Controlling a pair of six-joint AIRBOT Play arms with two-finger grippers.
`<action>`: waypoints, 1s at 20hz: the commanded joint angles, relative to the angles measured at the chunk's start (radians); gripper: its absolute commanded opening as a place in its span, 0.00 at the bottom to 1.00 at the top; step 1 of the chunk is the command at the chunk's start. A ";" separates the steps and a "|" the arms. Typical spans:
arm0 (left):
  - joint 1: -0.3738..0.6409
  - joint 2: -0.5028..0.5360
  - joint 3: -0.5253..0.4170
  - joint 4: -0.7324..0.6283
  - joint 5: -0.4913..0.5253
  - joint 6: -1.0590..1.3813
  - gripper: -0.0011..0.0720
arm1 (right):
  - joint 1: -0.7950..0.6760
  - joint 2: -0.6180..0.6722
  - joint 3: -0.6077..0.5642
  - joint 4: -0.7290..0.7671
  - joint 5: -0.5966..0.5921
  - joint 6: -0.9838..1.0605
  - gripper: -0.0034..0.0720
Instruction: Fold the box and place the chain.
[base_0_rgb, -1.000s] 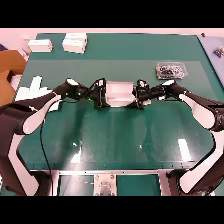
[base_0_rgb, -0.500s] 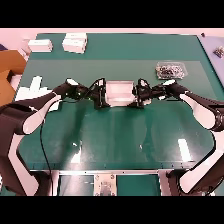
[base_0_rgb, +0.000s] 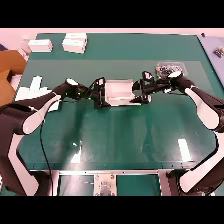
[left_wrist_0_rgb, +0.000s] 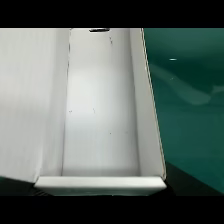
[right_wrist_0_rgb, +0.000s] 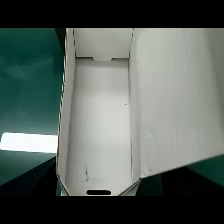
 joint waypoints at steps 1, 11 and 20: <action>0.000 0.000 0.000 0.005 -0.002 0.002 0.73 | -0.022 0.042 0.041 -0.101 0.039 0.079 1.00; 0.000 0.000 0.000 0.005 -0.002 0.002 0.73 | -0.043 0.179 0.042 -0.161 0.214 0.337 1.00; 0.000 0.000 0.000 0.005 -0.002 0.002 0.73 | 0.024 0.160 0.022 0.047 0.203 0.288 0.06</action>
